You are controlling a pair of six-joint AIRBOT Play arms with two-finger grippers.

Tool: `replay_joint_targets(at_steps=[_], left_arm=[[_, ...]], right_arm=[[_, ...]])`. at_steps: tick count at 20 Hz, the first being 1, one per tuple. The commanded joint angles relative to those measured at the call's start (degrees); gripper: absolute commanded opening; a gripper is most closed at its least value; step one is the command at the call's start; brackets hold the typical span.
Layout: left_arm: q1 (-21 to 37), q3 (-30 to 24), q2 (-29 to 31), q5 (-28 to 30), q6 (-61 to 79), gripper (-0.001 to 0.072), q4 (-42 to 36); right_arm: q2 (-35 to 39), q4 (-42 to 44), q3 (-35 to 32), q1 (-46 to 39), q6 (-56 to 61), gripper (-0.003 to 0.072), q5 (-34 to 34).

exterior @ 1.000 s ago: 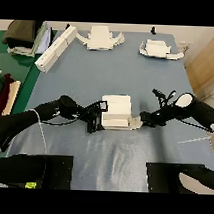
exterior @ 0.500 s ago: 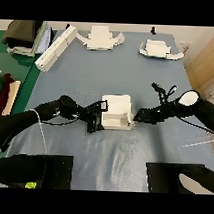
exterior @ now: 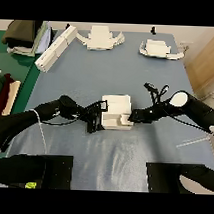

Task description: Fold the box.

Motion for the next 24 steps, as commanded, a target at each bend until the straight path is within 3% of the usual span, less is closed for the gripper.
replay_joint_targets(at_steps=[1,11,24], left_arm=[[0.0,0.02,-0.02,0.0,0.02,0.0482,0.0],[0.0,0.02,0.0,0.0,0.02,0.0483,0.02],[0.0,0.02,-0.02,0.0,0.02,0.0482,0.0]], right_arm=[[-2.84,-12.52,3.32,3.61,8.57,0.0487,-2.86],[-12.22,-33.33,15.52,17.55,32.65,0.0481,9.2],[-16.96,-34.07,19.17,22.32,44.74,0.0481,12.31]])
